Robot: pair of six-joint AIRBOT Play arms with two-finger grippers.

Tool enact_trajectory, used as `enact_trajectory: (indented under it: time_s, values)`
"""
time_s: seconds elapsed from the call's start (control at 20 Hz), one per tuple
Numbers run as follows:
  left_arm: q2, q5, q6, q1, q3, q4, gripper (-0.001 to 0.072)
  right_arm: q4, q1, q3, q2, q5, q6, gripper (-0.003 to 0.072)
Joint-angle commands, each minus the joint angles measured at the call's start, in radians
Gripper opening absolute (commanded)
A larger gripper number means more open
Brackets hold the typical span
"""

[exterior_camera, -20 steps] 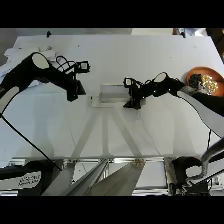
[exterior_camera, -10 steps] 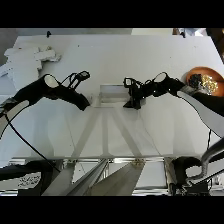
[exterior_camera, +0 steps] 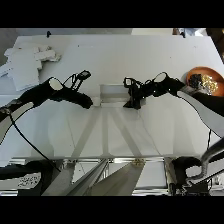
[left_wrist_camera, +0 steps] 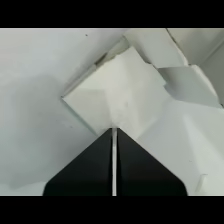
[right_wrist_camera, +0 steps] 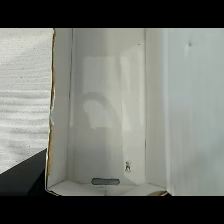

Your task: Fold the box and place the chain.

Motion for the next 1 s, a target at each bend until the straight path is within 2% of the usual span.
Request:
enact_trajectory:
  time_s: [0.0, 0.25, 0.7, 0.8, 0.95]
  values:
    - [0.018, -0.013, -0.010, 0.022, 0.000, 0.025, 0.0011, 0.000, 0.001, 0.000, 0.000, 0.000, -0.001, 0.0398]
    - [0.024, -0.082, -0.026, 0.082, 0.000, 0.024, 0.0009, 0.000, 0.001, 0.000, 0.000, 0.000, -0.001, 0.0398]
    - [-0.039, -0.010, -0.159, 0.003, -0.001, -0.036, 0.0007, 0.000, 0.001, 0.000, -0.001, 0.000, -0.001, 0.0398]
    - [-0.038, -0.014, -0.155, 0.000, -0.001, -0.097, 0.0008, 0.000, 0.001, 0.000, 0.000, 0.000, -0.001, 0.0398]
    - [-0.011, -0.012, -0.138, 0.008, -0.001, -0.102, 0.0008, 0.000, 0.001, 0.000, 0.000, 0.000, -0.001, 0.0398]
